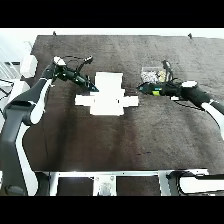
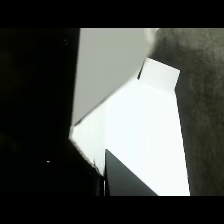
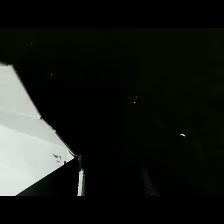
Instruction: Fold the box and place the chain.
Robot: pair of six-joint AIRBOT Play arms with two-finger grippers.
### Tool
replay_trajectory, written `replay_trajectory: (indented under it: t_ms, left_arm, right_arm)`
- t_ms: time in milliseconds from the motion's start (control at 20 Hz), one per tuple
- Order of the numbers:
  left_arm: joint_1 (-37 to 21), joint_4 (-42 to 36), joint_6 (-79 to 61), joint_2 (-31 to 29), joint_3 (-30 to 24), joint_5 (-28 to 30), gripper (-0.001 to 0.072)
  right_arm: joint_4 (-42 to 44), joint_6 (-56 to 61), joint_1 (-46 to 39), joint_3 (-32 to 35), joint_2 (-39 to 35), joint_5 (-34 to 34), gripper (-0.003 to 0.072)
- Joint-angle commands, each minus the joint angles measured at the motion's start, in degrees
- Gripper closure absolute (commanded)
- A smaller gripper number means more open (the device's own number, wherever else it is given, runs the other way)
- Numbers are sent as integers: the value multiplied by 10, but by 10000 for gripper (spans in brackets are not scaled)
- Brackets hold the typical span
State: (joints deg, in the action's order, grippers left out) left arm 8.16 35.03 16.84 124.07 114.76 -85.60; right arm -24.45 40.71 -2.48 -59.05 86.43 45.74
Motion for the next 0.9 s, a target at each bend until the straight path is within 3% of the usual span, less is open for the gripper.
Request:
replay_trajectory:
  t_ms: [0,200,400,550,850]
  left_arm:
    - [0,-14,-85,-45,-51,26,696]
    - [0,-66,-191,-105,-169,118,696]
    - [0,-86,-270,-107,-238,185,696]
    - [0,-98,-330,-106,-265,209,695]
    - [0,-102,-391,-106,-267,216,693]
  right_arm:
    - [0,0,-46,2,-10,55,252]
    - [0,-9,-52,7,-10,63,252]
    - [0,-9,-52,15,-10,65,252]
    - [0,-18,-52,23,-10,64,252]
    - [0,-22,-52,34,-10,64,252]
